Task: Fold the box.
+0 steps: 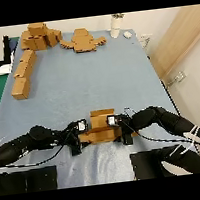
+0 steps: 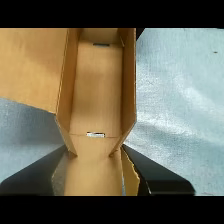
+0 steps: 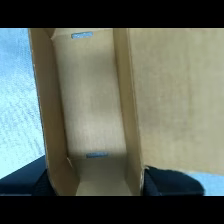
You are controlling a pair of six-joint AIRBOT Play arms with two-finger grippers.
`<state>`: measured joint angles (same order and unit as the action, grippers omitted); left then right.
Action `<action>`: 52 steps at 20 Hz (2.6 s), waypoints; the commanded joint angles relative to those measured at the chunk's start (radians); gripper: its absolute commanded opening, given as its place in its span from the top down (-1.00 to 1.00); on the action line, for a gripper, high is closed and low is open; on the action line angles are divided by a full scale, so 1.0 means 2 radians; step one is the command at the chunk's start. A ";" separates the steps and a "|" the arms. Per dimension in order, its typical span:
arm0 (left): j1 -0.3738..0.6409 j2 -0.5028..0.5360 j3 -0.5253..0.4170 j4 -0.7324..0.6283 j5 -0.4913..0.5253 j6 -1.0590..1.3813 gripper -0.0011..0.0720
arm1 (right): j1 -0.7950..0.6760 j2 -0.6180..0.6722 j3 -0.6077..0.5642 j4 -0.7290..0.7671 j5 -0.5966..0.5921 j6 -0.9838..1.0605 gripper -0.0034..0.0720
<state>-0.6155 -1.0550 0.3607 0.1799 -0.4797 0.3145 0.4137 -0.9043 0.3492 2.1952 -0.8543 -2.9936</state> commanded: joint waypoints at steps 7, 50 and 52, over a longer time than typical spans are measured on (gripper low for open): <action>-0.014 -0.015 0.012 -0.002 0.005 0.005 0.18 | 0.000 0.000 0.000 0.000 0.000 0.000 -0.68; -0.032 -0.037 0.029 -0.094 0.004 0.073 -0.95 | 0.000 0.000 0.000 0.000 0.000 0.000 -0.68; -0.032 -0.037 0.029 -0.094 0.004 0.073 -0.95 | 0.000 0.000 0.000 0.000 0.000 0.000 -0.68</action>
<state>-0.6792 -1.1278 0.4175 -0.0082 -0.4683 0.4603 0.4137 -0.9043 0.3492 2.1948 -0.8543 -2.9936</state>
